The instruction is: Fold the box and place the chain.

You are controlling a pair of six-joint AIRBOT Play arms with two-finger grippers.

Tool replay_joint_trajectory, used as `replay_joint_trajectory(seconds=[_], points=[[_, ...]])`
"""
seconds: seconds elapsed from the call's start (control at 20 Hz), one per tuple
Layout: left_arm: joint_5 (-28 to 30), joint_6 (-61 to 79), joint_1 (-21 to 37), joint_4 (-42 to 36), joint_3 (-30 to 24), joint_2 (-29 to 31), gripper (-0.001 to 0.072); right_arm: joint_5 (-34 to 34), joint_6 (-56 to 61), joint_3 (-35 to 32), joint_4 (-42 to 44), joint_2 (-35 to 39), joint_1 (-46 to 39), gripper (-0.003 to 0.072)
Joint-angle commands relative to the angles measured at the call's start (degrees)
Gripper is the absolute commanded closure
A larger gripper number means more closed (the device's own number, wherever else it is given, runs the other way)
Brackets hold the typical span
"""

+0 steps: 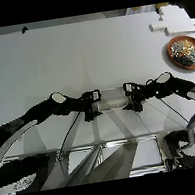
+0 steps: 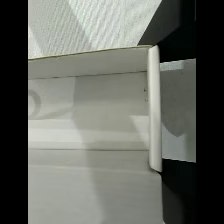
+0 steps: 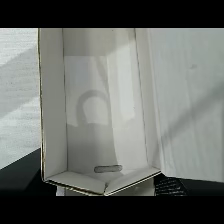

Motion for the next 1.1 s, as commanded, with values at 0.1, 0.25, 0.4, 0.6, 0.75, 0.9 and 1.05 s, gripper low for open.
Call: replay_joint_trajectory(seconds=[0.1, 0.25, 0.4, 0.6, 0.75, 0.9, 1.05], points=[[0.1, 0.0, 0.0, 0.0, 0.0, 0.0, 0.0503, 0.0, 0.0, 0.0, 0.0, 0.0, 0.0, 0.0349], [0.1, 0.0, 0.0, 0.0, 0.0, 0.0, 0.0503, 0.0, 0.0, 0.0, 0.0, 0.0, 0.0, 0.0349], [0.1, 0.0, 0.0, 0.0, 0.0, 0.0, 0.0503, -0.5, 0.0, 0.0, 0.5, 0.0, 0.0, 0.0350], [0.1, 0.0, 0.0, 0.0, 0.0, 0.0, 0.0503, 0.7, 2.7, 0.0, -0.3, 0.2, 0.0, 0.0003], [0.1, 0.0, 0.0, 0.0, 0.0, 0.0, 0.0503, 0.0, 6.6, 0.0, -2.4, 1.1, 0.0, -0.0010], [0.1, 0.0, 0.0, 0.0, 0.0, 0.0, 0.0503, 0.1, 11.9, 0.0, -8.0, 4.0, 0.0, -0.0008], [0.1, 0.0, 0.0, 0.0, 0.0, 0.0, 0.0503, 0.0, 18.8, 0.0, -17.5, 8.1, 0.0, 0.0012]])
